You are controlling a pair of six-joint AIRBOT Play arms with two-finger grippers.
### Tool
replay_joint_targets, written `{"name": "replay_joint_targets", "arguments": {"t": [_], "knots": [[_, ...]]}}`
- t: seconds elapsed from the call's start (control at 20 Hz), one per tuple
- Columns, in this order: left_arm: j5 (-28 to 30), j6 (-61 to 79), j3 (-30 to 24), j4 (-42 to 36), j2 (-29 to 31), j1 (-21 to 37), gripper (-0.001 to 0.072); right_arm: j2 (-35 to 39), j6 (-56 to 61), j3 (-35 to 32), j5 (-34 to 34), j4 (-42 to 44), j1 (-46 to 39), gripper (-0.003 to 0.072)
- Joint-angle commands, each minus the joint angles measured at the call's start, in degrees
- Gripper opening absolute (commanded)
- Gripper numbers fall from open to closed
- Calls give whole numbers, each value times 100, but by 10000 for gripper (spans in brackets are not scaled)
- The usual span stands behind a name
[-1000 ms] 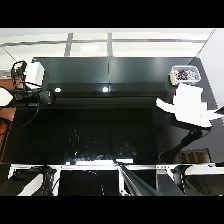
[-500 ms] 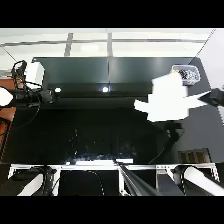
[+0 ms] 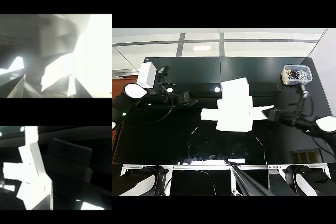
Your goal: Fold the box and place the chain.
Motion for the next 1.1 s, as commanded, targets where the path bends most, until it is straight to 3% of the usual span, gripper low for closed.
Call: {"name": "replay_joint_targets", "arguments": {"t": [0.0, 0.4, 0.75, 1.0, 1.05], "knots": [[-579, 1257, 9, -1856, -935, 15, 707, 129, 79, -339, -817, 192, 1056, 15], [-1703, 2155, 1032, -2293, -2599, -299, 707, 129, 133, -339, -861, 205, 1464, 15], [-3781, 4015, 1657, -2216, -3397, -289, 684, 129, 157, -339, -850, 214, 1462, 16], [-3722, 4809, 1873, -2173, -3403, -271, 337, 129, 155, -339, -822, 170, 1462, 16], [-3753, 4970, 1897, -2175, -3403, -273, 324, 129, 153, -339, -822, 166, 1462, 16]]}}
